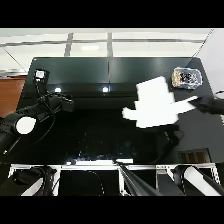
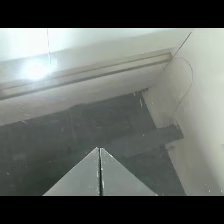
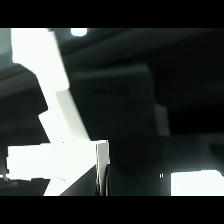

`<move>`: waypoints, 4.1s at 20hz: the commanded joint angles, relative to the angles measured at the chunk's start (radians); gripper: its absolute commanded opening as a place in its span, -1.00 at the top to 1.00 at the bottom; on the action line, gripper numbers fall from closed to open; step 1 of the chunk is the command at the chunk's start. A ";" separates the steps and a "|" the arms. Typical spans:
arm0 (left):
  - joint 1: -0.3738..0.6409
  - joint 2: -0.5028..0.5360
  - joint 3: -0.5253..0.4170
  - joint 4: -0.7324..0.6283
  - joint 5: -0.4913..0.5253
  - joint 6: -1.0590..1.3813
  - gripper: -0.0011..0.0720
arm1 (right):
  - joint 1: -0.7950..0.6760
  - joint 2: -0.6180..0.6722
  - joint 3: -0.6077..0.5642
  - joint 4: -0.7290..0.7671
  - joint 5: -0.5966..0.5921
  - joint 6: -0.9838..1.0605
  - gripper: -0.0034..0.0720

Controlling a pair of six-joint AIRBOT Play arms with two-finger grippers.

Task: Fold the box and place the chain.

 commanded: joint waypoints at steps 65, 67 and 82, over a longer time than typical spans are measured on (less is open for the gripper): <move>-0.024 -0.606 0.434 -0.573 -0.750 1.262 0.92 | 0.770 0.341 -0.163 -0.665 -0.375 0.118 -0.88; -0.045 -0.612 0.434 -0.513 -0.691 1.356 0.91 | 0.770 0.341 -0.165 -0.547 -0.387 0.117 -0.88; -0.112 -0.675 0.436 -0.414 -0.574 1.352 0.91 | 1.097 0.070 -0.225 -0.328 -0.512 -0.658 -0.96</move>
